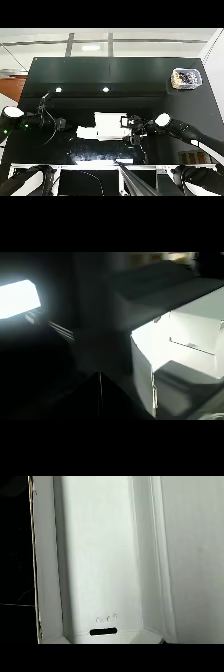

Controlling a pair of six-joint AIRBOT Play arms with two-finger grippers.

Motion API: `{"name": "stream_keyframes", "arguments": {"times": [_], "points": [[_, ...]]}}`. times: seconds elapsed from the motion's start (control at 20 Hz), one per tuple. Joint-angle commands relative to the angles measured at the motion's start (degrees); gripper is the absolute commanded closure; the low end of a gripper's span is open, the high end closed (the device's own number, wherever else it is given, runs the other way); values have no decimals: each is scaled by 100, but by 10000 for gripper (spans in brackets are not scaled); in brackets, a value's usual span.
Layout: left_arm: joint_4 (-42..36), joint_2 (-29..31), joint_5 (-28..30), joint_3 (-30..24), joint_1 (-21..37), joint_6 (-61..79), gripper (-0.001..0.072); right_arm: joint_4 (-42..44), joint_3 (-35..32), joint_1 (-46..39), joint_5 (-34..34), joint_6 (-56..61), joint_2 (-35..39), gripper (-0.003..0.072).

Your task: Fold the box and place the chain.

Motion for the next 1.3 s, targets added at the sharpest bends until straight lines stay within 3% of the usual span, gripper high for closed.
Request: {"name": "stream_keyframes", "arguments": {"times": [0.0, 0.35, 0.65, 0.75, 0.85, 1.05, 1.25], "points": [[-678, -184, 37, -411, 111, -483, 681, 0, 2, 2, 2, 0, -2, 134], [-1117, -1224, 376, -387, -887, -267, 682, 0, 2, 2, 4, 0, -2, 134], [-1462, -1416, 284, -304, -1174, 94, 676, 0, 2, 2, 4, 0, -2, 134], [-1440, -1360, 55, -149, -1172, 92, 516, 0, 2, 2, 2, 0, -2, 134], [-1416, -1314, -271, 74, -1174, -24, 44, 0, 2, 2, 4, 0, -2, 134], [-1419, -1309, -579, 435, -1307, -201, 38, 0, 2, 2, 2, 0, -2, 134], [-1412, -1283, -264, 573, -1827, -448, 38, 0, 2, 2, 0, 2, -2, 134]]}}
